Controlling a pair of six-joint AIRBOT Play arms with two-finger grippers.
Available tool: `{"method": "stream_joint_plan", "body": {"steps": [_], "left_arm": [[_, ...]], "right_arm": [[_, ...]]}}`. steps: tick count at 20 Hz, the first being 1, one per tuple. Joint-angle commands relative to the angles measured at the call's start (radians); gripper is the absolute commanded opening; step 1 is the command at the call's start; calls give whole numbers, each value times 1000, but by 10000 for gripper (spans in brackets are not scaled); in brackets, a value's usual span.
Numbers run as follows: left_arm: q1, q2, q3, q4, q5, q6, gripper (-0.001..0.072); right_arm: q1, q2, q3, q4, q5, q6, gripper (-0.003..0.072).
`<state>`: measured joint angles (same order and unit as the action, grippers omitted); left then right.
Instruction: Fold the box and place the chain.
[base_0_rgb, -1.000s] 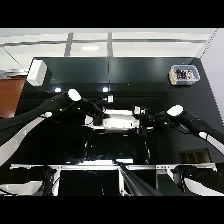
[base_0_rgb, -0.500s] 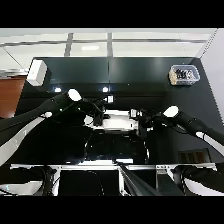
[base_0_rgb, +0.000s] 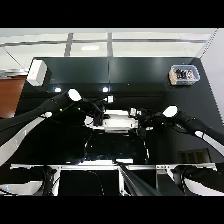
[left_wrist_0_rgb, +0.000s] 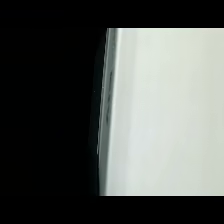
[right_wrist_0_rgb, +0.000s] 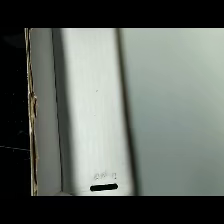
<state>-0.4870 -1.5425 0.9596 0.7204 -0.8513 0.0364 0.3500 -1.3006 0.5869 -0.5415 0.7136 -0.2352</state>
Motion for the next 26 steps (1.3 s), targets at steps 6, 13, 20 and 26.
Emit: {"method": "stream_joint_plan", "body": {"steps": [6, 13, 20, 26], "left_arm": [[8, 0, 18, 1, -38, -3, 27], [60, 124, 97, 258, -187, -359, 648], [200, 224, 62, 366, -547, -908, 31], [167, 222, -182, -322, -402, -777, 25]], "right_arm": [[1, 0, 1, -3, 1, 3, 416], [1, 0, 1, -3, 5, 2, 416], [1, 0, 1, -2, 1, 3, 136], [1, 0, 1, -2, 1, 3, 136]]}}
